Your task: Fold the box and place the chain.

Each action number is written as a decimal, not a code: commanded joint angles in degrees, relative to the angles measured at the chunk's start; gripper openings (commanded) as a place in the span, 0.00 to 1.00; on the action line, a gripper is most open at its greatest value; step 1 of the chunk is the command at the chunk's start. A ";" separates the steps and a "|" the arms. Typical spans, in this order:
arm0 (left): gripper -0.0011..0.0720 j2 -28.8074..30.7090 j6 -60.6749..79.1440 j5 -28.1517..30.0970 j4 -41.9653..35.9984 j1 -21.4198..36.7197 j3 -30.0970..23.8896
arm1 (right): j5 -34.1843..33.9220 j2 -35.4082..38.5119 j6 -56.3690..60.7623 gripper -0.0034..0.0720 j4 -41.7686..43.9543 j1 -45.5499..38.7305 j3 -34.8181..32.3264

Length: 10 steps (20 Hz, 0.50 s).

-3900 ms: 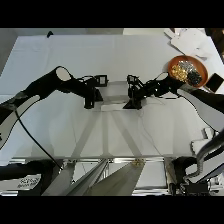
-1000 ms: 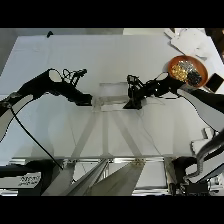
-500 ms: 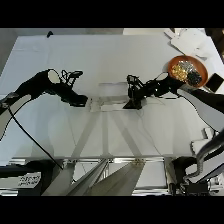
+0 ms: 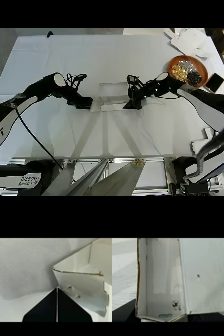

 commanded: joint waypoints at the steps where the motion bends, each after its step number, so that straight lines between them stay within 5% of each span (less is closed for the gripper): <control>1: 0.02 1.22 0.79 1.90 -2.25 0.07 -0.20 | 0.00 -0.04 0.02 0.56 0.00 0.02 0.02; 10: 0.02 2.54 4.66 3.28 -8.20 0.87 -0.26 | 0.00 -0.04 0.02 0.56 0.00 0.02 0.02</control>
